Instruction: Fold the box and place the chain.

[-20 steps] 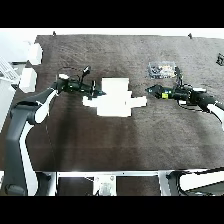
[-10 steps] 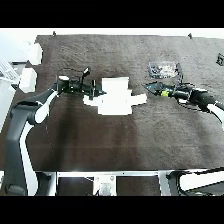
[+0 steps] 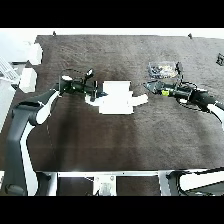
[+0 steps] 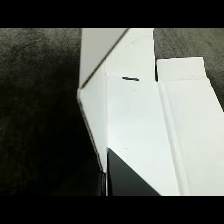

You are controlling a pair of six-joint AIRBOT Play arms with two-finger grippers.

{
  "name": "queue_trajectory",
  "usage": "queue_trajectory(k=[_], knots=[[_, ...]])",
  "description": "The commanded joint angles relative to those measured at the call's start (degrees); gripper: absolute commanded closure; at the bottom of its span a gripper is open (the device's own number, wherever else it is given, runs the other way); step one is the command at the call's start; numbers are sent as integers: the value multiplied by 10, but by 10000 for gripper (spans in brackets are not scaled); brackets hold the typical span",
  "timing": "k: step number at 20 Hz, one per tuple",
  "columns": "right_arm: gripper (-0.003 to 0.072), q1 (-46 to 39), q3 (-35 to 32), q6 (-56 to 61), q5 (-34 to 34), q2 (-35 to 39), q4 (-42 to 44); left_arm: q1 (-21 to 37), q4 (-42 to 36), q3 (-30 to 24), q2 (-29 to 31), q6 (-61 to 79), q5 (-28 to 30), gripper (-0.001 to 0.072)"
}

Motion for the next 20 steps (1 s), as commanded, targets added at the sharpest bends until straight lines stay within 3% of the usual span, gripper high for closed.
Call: queue_trajectory(k=[1,4,6,11,16,20], knots=[[477,0,0,-11,7,0,-12,-2,16,0,-1,3,10,692],[477,0,-14,-35,7,0,-10,-2,17,0,-1,3,10,692],[565,0,-30,-82,9,7,13,-2,17,0,-1,3,10,688],[567,1,-118,-209,9,92,38,-2,17,0,-1,-2,8,687],[564,14,-165,-335,-3,131,-69,-2,16,0,-1,-1,8,686],[531,71,-166,-337,-109,131,-149,-2,16,0,-1,4,-14,687]])
